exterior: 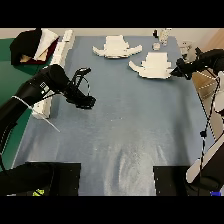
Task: Fold the box.
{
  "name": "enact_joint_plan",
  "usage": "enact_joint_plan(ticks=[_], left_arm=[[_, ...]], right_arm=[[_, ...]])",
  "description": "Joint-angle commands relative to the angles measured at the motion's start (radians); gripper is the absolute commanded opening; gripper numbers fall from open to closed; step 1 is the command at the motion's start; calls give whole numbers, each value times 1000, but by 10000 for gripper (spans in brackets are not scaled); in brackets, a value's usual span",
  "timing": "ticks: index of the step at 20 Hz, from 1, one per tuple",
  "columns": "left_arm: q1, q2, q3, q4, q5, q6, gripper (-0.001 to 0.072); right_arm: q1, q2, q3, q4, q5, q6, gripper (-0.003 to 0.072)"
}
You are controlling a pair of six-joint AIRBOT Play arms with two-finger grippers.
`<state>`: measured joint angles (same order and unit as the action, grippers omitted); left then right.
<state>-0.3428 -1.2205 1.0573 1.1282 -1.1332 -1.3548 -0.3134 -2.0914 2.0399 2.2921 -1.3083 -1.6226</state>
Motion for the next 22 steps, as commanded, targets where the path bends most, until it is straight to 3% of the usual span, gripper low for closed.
enact_joint_plan(ticks=[1,5,13,16,19,20,21,22], left_arm=[[0,-1,0,0,0,0,13],[0,-1,0,0,0,0,13],[0,-1,0,0,0,0,13],[0,-1,0,0,0,0,13],[0,-1,0,0,0,0,13],[0,-1,0,0,0,0,13],[0,-1,0,0,0,0,13],[0,-1,0,0,0,1,13]], right_arm=[[50,96,-100,-15,-127,-20,-3],[137,309,-351,-77,-149,-16,-3],[372,868,-1018,-100,-137,67,-3],[451,1001,-1223,-128,-47,101,-2],[507,1046,-1345,-132,91,115,1],[515,1045,-1359,-136,118,115,50],[514,1044,-1362,-143,131,115,233],[511,1046,-1356,-167,135,116,347]])
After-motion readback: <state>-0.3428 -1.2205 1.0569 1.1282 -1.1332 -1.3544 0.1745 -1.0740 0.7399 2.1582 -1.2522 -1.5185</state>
